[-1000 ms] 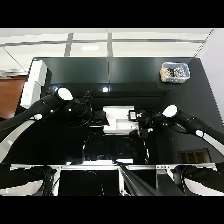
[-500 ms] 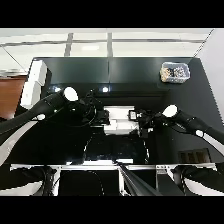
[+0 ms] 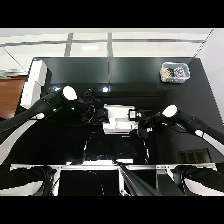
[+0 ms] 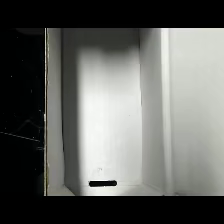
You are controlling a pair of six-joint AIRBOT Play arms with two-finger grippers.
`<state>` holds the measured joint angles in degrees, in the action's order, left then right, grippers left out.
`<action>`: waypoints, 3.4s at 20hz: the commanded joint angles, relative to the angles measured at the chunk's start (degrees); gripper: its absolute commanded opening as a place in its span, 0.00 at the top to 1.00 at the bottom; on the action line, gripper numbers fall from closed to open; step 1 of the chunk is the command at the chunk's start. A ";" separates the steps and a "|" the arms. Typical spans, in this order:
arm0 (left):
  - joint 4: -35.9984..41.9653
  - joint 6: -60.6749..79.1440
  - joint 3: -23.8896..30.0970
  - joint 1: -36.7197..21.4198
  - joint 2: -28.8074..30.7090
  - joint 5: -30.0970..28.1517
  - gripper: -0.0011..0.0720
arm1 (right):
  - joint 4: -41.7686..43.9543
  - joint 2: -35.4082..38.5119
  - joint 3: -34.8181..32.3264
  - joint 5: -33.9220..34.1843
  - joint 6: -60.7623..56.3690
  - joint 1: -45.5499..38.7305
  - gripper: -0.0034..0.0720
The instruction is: Fold the box and place the chain.
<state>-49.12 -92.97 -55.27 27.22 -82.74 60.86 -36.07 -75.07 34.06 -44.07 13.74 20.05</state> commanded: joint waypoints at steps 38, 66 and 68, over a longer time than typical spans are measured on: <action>-32.65 -37.07 -11.02 16.79 -7.32 4.09 0.64 | 0.07 0.02 0.00 0.39 -0.28 0.07 0.65; -32.89 -38.25 -11.06 17.38 -7.30 3.91 0.95 | -9.11 6.21 0.15 -4.04 -8.61 -0.61 0.02; -32.89 -37.29 -11.06 17.38 -7.30 4.24 0.95 | -9.01 8.39 0.15 -4.74 -8.55 -1.03 0.02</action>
<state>-82.00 -131.48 -66.30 44.62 -90.08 64.69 -42.92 -69.71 34.17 -46.52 7.07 19.46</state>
